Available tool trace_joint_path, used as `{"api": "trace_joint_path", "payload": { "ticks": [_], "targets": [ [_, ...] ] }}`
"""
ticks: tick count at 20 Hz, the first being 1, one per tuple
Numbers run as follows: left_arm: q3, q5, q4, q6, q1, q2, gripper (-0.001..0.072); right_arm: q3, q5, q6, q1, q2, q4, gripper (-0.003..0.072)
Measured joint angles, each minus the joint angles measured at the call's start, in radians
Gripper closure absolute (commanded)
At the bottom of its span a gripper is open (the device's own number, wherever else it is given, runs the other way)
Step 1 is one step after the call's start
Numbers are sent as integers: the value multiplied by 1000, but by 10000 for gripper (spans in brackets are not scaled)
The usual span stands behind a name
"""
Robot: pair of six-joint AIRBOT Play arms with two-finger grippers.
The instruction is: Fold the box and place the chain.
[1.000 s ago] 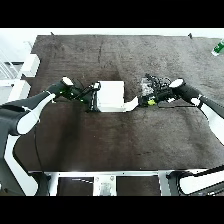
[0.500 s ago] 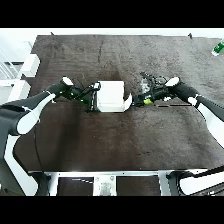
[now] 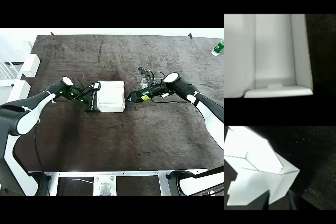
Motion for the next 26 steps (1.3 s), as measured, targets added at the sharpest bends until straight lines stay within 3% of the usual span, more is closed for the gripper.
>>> {"api": "trace_joint_path", "payload": {
  "ticks": [3, 5, 15, 26],
  "targets": [
    [0, 0, 0, 0, 0, 0, 240, 3, -28, 21, 22, 0, -3, 299],
    [0, 0, 0, 0, 0, 0, 240, 4, -47, 38, 40, 0, -16, 242],
    [0, 0, 1, 1, 0, 0, 240, 7, -89, 164, 119, 0, -129, 241],
    [0, 2, 1, 2, 0, 0, 240, 93, -109, 489, 240, -30, -457, 241]
  ]
}}
